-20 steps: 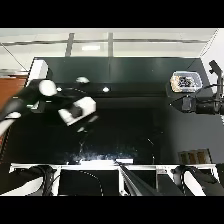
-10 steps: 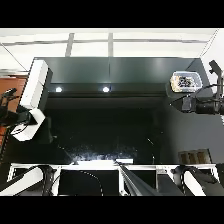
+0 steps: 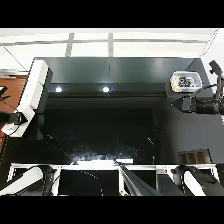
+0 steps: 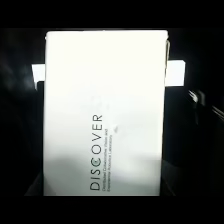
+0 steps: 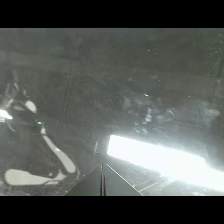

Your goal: Fold the box and place the chain.

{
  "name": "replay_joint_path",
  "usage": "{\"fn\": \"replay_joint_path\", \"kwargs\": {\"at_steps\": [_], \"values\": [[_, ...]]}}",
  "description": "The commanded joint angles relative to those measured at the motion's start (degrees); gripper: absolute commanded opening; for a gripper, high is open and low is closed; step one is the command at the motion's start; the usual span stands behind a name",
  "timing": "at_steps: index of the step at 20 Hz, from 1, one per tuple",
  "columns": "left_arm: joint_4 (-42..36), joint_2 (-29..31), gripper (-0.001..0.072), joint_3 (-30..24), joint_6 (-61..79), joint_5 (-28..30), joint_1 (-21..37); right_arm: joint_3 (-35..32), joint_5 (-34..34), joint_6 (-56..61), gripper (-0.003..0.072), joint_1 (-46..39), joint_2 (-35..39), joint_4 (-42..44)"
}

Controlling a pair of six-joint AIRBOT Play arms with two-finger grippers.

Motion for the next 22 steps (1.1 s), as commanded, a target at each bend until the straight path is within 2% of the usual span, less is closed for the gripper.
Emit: {"fn": "replay_joint_path", "kwargs": {"at_steps": [1, 3, 5, 6, 7, 8, 11, 14, 16, 19, 20, 21, 22], "values": [[-4.6, -0.2, 0.0308, 0.0, 3.7, 10.0, -1.9, -0.7, -0.4, 1.7, 0.0012, 0.0, 0.0, -1.0], [-4.9, -0.8, 0.0308, 0.0, 5.0, 13.2, -2.9, -0.8, -0.1, 3.3, 0.0013, 0.0, 0.0, -1.0], [-5.0, -2.5, 0.0309, 0.0, 4.9, 13.6, -3.5, -0.8, 0.0, 4.0, 0.0013, 0.0, 0.0, -1.0], [-4.7, -3.5, 0.0336, 0.0, 4.6, 13.6, -3.7, -0.8, 0.0, 4.5, 0.0013, 0.0, 0.0, -1.0], [-4.5, -4.1, 0.0549, 0.0, 4.5, 13.6, -3.7, -0.8, 0.1, 5.3, 0.0012, 0.0, 0.0, -1.0], [-4.5, -4.3, 0.0707, 0.0, 4.4, 14.3, -3.7, -0.8, 0.4, 5.8, 0.0013, 0.0, 0.0, -1.0], [-4.5, -2.8, 0.0707, 0.0, 4.0, 14.9, -3.7, -0.8, 2.2, 5.9, 0.0012, 0.2, 0.0, -1.0], [-5.6, 0.1, 0.0707, 0.1, 0.0, 14.6, -3.8, -0.4, 0.3, 5.9, 0.0012, 2.9, 0.0, -1.0], [-9.4, 2.8, 0.0707, 0.3, -3.7, 13.9, -4.1, 1.7, -0.7, 5.9, 0.0012, 5.7, 0.0, -1.2], [-17.2, 8.9, 0.0704, 0.3, -5.1, 11.6, -6.9, 8.2, -0.4, 5.9, 0.0012, 9.3, 0.0, -5.0], [-19.1, 11.1, 0.0674, 0.3, -5.9, 11.0, -8.6, 11.0, 0.1, 6.1, 0.0012, 10.3, 0.0, -6.8], [-19.8, 13.7, 0.0568, 0.3, -8.3, 10.6, -10.8, 13.5, 1.0, 6.8, 0.0012, 11.0, 0.0, -8.4], [-19.8, 16.4, 0.032, 0.3, -11.1, 9.7, -13.1, 16.0, 2.5, 7.5, 0.0012, 11.5, 0.0, -10.1]]}}
